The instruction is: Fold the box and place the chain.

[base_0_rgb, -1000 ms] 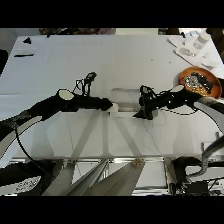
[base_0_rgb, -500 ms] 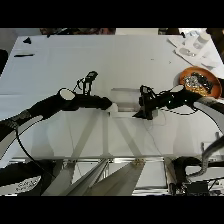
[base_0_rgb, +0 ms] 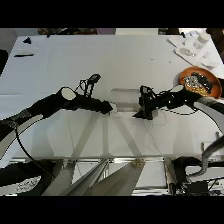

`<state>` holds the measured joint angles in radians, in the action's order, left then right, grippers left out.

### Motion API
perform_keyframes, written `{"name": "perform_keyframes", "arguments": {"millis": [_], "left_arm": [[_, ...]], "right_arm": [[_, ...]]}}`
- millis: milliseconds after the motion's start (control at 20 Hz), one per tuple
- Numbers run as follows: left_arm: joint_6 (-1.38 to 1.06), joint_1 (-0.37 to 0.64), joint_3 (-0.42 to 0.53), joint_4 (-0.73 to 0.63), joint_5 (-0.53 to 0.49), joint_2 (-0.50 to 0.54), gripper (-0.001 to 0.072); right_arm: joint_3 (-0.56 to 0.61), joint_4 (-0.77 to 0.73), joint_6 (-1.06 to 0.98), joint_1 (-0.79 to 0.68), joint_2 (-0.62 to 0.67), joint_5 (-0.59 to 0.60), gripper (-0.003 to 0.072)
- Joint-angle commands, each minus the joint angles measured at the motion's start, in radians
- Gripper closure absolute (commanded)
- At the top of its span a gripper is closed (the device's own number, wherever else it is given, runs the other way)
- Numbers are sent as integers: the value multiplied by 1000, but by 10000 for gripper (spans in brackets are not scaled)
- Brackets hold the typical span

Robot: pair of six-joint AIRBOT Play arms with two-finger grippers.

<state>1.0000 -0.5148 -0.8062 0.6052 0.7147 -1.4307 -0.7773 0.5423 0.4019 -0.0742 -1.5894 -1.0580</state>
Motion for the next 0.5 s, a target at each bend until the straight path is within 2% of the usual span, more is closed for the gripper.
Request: {"name": "perform_keyframes", "arguments": {"millis": [0, 200, 450], "left_arm": [[62, -19, -1, 68, -32, 0, 315], [158, -36, -16, 113, -41, 0, 316], [337, -58, -117, 205, 13, 0, 317]], "right_arm": [[0, 0, -1, 0, 0, 0, 365], [0, 0, -1, 0, 0, 0, 365], [0, 0, -1, 0, 0, 0, 365]]}}
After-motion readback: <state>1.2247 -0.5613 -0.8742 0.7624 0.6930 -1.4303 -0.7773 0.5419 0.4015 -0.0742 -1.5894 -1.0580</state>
